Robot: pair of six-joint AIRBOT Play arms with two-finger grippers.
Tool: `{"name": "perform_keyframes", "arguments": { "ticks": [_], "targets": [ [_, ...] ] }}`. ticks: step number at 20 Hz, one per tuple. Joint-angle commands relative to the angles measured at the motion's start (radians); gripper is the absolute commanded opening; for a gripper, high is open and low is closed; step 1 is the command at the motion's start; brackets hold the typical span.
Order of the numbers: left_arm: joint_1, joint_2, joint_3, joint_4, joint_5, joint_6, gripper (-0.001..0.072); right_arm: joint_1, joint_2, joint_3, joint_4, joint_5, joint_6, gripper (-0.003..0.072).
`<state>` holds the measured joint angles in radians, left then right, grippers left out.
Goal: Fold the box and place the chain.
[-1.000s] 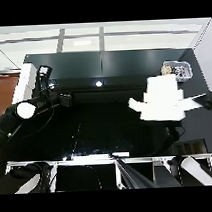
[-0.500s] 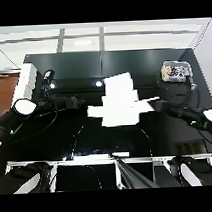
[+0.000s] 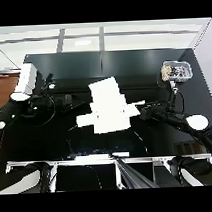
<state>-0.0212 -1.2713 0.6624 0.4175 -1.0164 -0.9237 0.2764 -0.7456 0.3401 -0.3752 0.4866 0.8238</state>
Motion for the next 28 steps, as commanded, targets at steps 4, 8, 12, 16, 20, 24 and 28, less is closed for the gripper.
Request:
{"name": "perform_keyframes", "arguments": {
  "ticks": [4, 8, 12, 16, 20, 24, 28],
  "targets": [
    [-0.064, -0.280, 0.125, -0.123, -0.163, 0.161, 0.0687, 0.013, 0.001, -0.001, -0.035, 0.009, 0.006, 0.0015],
    [-0.156, -0.391, 0.273, -0.122, -0.216, 0.237, 0.0688, 0.013, 0.001, 0.000, -0.045, 0.019, 0.031, 0.0016],
    [-0.166, -0.526, 0.428, -0.111, -0.481, 0.243, 0.0688, 0.013, 0.001, -0.001, -0.073, 0.024, 0.032, 0.0016],
    [-0.175, -0.585, 0.495, -0.003, -0.618, 0.352, 0.0687, 0.013, 0.001, 0.000, -0.075, 0.024, 0.032, 0.0015],
    [-0.180, -0.585, 0.520, 0.172, -0.603, 0.409, 0.0332, 0.012, 0.001, 0.000, -0.076, 0.025, 0.032, 0.0015],
    [-0.181, -0.585, 0.524, 0.203, -0.588, 0.411, 0.0132, 0.013, 0.001, 0.000, -0.099, 0.026, 0.033, 0.0016],
    [-0.180, -0.585, 0.524, 0.182, -0.574, 0.423, 0.0029, 0.012, 0.001, 0.000, -0.101, 0.031, 0.033, 0.0016]
  ]
}}
